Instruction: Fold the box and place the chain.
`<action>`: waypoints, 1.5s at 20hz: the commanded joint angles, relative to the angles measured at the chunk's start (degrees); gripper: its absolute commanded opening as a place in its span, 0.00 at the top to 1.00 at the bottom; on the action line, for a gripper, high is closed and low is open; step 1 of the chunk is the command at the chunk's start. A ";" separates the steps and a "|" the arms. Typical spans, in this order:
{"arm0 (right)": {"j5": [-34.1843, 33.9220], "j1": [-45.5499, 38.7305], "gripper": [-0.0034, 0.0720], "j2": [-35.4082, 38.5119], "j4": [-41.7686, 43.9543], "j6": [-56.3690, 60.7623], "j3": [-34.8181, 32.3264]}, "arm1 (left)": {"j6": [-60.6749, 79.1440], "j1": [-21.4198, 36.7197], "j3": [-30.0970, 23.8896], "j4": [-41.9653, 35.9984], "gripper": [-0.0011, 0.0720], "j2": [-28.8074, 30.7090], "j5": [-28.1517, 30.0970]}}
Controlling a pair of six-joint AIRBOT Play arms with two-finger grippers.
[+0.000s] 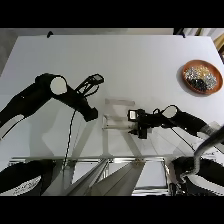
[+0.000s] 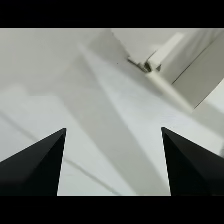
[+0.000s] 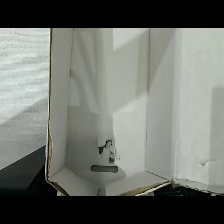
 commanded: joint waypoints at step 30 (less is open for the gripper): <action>-0.04 0.00 0.56 0.04 0.09 0.09 0.04 | 70.69 2.69 -9.49 -24.41 0.03 -7.41 8.26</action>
